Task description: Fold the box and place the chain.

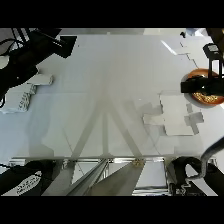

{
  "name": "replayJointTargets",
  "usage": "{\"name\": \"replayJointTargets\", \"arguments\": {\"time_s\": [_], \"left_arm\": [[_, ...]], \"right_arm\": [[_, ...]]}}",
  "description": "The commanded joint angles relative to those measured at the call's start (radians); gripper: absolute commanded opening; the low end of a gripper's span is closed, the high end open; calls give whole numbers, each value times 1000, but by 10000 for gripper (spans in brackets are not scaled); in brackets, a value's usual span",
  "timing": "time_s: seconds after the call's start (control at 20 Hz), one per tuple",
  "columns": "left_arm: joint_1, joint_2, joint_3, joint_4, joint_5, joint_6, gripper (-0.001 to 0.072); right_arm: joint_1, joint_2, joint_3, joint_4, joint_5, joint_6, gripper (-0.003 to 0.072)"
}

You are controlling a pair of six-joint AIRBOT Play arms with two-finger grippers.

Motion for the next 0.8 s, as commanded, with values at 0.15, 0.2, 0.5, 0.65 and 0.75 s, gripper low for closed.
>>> {"name": "replayJointTargets", "arguments": {"time_s": [0.15, 0.2, 0.5, 0.65, 0.75], "left_arm": [[0, 0, 1, 0, 0, 0, 699], [0, 0, 1, 0, 0, 0, 699], [0, 0, 1, 0, 0, 0, 699], [0, 0, 1, 0, 0, 0, 699], [0, 0, 1, 0, 0, 0, 699]], "right_arm": [[-1, 1, 1, 0, 20, -1, 31], [-1, 1, 1, -5, 26, -1, 186], [-1, -1, 15, -288, 288, 77, 433], [-3, -15, 15, -414, 442, 89, 434], [-30, -31, 14, -423, 495, 89, 434]]}}
